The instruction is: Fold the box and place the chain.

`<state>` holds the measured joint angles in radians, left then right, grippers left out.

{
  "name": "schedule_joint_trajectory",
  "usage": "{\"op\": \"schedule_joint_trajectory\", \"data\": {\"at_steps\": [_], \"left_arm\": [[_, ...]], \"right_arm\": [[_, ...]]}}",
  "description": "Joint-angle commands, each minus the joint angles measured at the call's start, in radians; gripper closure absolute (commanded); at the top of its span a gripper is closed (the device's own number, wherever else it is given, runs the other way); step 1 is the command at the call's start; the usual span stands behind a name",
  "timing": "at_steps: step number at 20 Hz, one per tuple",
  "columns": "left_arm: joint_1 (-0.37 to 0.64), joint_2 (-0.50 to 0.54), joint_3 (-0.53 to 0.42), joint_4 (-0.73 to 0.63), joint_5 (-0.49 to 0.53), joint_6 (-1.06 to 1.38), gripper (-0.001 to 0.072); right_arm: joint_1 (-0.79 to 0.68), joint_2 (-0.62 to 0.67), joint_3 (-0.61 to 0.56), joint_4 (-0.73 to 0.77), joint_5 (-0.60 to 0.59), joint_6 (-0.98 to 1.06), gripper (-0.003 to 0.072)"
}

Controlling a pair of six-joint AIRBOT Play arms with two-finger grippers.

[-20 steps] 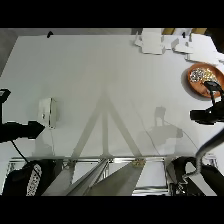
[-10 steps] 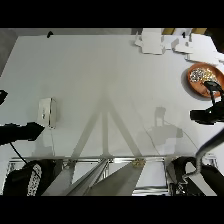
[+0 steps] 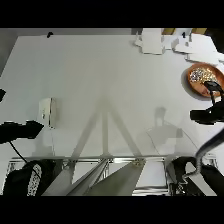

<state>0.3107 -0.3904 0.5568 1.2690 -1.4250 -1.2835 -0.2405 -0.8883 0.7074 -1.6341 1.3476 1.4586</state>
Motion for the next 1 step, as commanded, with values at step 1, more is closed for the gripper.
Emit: {"op": "schedule_joint_trajectory", "data": {"at_steps": [1], "left_arm": [[-0.001,0.001,0.000,0.000,0.005,0.000,0.0017]], "right_arm": [[0.000,0.001,0.001,0.000,0.000,0.000,0.0667]]}}
